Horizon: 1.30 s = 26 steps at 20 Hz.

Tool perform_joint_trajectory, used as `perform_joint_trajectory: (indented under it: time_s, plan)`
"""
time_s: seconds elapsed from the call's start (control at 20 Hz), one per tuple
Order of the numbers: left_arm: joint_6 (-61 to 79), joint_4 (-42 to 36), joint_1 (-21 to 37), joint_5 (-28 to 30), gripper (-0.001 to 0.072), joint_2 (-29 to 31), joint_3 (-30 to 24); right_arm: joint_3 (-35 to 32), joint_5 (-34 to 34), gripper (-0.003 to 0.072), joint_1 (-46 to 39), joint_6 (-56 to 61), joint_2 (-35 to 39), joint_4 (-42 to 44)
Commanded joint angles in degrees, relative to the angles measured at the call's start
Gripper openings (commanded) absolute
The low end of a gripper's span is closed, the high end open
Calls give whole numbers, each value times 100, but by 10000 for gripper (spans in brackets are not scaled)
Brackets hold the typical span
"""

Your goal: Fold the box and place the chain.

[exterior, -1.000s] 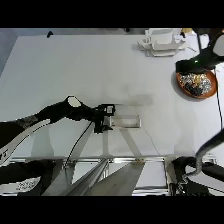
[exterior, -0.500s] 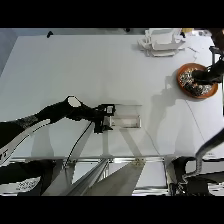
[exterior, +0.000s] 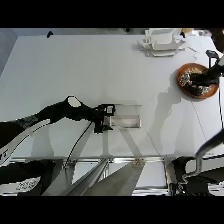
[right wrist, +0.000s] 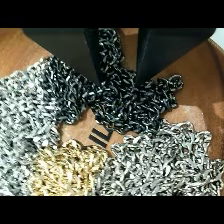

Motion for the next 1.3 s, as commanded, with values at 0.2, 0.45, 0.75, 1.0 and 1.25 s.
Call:
perform_joint_trajectory:
  time_s: [0.2,0.45,0.75,1.0,1.25]
  plan:
    - [2,2,2,2,249,0,2,2,-48,187,28,-575,-153,358]
    - [2,2,2,2,249,0,2,2,-4,151,26,-570,-267,337]
    - [2,2,2,2,249,0,2,2,389,16,26,-625,-173,334]
    - [2,2,2,2,249,0,2,2,466,15,26,-868,678,511]
    - [2,2,2,2,249,0,2,2,708,15,28,-1217,1923,1814]
